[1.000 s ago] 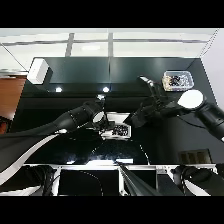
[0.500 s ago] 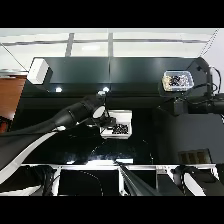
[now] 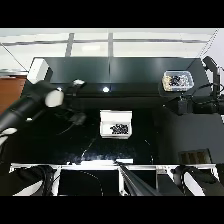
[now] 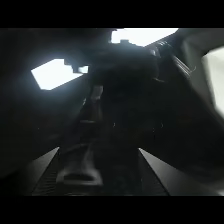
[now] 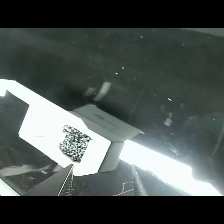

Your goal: Fold the box and place the chain.

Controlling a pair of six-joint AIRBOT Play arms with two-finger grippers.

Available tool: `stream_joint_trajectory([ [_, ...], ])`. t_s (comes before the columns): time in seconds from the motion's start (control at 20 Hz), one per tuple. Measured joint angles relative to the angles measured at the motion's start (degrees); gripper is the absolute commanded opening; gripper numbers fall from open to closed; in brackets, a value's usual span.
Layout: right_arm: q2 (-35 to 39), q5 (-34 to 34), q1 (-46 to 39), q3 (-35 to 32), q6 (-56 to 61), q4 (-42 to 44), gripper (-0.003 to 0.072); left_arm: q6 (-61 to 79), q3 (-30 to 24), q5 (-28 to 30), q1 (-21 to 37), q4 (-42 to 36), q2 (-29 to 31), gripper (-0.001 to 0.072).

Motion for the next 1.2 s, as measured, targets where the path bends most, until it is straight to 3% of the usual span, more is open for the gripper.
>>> stream_joint_trajectory([
  [0.1,0.0,-0.1,-0.1,0.0,0.2,-0.3,0.0438,16.9,-7.0,3.0,8.2,-16.1,2.2,0.0562],
  [0.15,0.0,-0.1,-0.1,0.0,0.2,-0.5,0.0438,26.2,-10.5,4.4,11.5,-23.5,2.4,0.072],
  [0.35,0.0,-0.2,-0.1,0.0,0.3,-1.0,0.0437,63.9,-19.3,9.3,16.4,-39.3,1.2,0.0711],
  [0.5,0.0,-0.2,-0.1,-0.1,0.3,-1.1,0.0438,87.7,-21.8,13.8,13.4,-42.7,-0.5,0.0711],
  [0.65,0.0,-0.2,-0.1,-0.1,0.3,-1.1,0.0437,100.5,-22.5,21.8,8.7,-45.1,-2.4,0.0709],
  [0.75,0.0,-0.2,-0.1,-0.1,0.3,-1.1,0.0438,105.1,-22.3,24.8,6.9,-49.0,-4.7,0.0709],
  [1.2,0.0,-0.2,-0.1,-0.8,0.2,-1.1,0.0437,110.4,-18.9,24.9,3.9,-51.6,-10.3,0.0708],
])
